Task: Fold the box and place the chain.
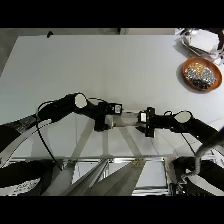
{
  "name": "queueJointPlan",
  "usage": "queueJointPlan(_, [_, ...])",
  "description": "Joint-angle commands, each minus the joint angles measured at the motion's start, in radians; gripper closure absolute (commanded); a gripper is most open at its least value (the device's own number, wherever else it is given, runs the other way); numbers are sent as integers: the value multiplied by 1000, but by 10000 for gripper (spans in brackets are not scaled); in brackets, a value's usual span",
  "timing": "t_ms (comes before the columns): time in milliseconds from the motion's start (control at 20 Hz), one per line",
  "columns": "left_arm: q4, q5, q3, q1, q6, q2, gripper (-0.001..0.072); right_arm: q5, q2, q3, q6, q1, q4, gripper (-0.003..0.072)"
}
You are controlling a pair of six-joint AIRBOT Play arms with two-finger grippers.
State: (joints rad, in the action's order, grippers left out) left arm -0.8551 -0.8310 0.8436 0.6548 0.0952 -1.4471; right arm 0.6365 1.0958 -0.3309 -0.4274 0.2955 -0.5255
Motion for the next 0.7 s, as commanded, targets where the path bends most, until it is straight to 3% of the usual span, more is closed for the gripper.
queueJointPlan(0, [34, 26, -8, -7, -27, -9, 9, 0, -1, 0, 0, 0, 0, 289])
queueJointPlan(650, [240, 41, -61, -27, -154, -9, 4, 0, -1, 0, 0, 0, 0, 289])
